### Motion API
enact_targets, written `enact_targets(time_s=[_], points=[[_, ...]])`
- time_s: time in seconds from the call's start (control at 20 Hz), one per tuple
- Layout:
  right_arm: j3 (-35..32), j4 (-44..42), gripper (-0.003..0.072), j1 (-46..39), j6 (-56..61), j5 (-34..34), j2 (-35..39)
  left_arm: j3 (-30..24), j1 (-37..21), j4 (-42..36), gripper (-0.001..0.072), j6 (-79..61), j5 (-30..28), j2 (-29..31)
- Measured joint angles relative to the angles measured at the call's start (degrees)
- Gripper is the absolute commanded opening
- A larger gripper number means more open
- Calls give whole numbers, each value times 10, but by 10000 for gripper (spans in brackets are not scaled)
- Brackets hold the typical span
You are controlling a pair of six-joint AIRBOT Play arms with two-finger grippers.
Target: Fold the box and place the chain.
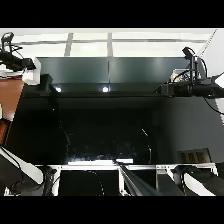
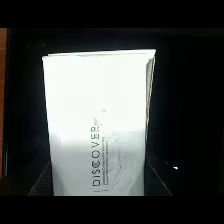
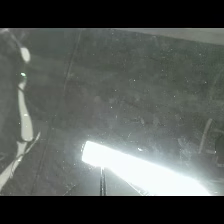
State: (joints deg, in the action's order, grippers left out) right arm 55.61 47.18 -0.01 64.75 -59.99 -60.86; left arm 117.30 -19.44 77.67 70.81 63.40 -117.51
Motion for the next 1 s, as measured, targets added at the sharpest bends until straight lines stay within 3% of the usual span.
enact_targets(time_s=[0.05, 0.25, 0.3, 0.35, 0.4, 0.5, 0.65, 0.9, 1.0], points=[[0, 0, 19, 0, 0, 2, 0, 1, 1, -2, 716, -3, -4, -6], [0, 0, 19, 0, 5, 2, 0, 38, 13, -5, 703, -2, -10, 0], [0, 0, 19, 0, 5, 3, 0, 47, 18, -5, 586, 6, -14, 17], [0, 0, 19, 0, 5, 3, 0, 50, 24, -6, 233, 22, -16, 38], [0, 0, 19, 3, 5, 4, 0, 46, 31, -6, 29, 41, -15, 67], [0, 1, 19, 14, 7, 13, 0, 9, 49, -9, 23, 70, -6, 142], [-4, 19, 18, 51, -2, 44, 0, -127, 89, -17, 22, 87, 3, 282], [-85, 167, 19, 88, 94, 202, 0, -493, 160, -16, 24, 78, -110, 510], [-115, 207, 20, 90, 127, 252, 0, -608, 172, -17, 25, 77, -147, 577]])
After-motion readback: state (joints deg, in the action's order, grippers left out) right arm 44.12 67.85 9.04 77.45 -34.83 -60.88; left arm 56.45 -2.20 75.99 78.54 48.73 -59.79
